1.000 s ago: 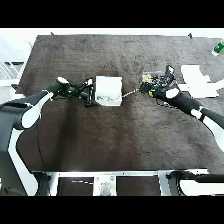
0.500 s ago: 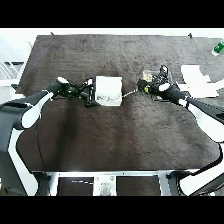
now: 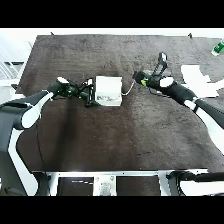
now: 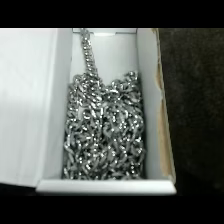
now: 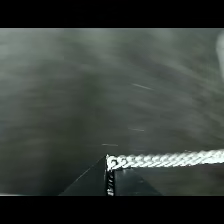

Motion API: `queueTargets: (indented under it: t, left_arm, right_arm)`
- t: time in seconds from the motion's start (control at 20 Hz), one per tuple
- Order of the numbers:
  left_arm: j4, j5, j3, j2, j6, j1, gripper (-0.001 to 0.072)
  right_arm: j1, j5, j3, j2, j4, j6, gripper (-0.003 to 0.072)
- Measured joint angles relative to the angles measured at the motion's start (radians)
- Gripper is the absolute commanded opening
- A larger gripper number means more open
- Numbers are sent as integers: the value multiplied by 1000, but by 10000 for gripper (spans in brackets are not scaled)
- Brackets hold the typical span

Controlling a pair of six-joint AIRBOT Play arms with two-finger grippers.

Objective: Fold the box and place the chain.

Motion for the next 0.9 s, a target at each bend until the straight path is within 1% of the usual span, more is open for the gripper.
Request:
queueTargets:
  t: [0.15, 0.25, 0.35, 0.5, 0.65, 0.9]
  left_arm:
    - [0, 0, 0, 0, 0, 0, 469]
    - [0, 0, 0, 0, 0, 0, 469]
    - [0, 0, 0, 0, 0, 0, 469]
    - [0, 0, 0, 0, 0, 0, 469]
    - [0, 0, 0, 0, 0, 0, 469]
    - [0, 0, 0, 0, 0, 0, 470]
  right_arm:
    - [59, 42, -14, 150, -3, -47, 10]
    - [98, 55, -18, 218, -7, -61, 10]
    - [140, 64, -19, 256, -10, -70, 10]
    - [208, 64, -16, 283, -10, -76, 10]
    - [257, 34, -15, 286, -10, -79, 10]
    - [282, -3, -14, 235, -10, -81, 11]
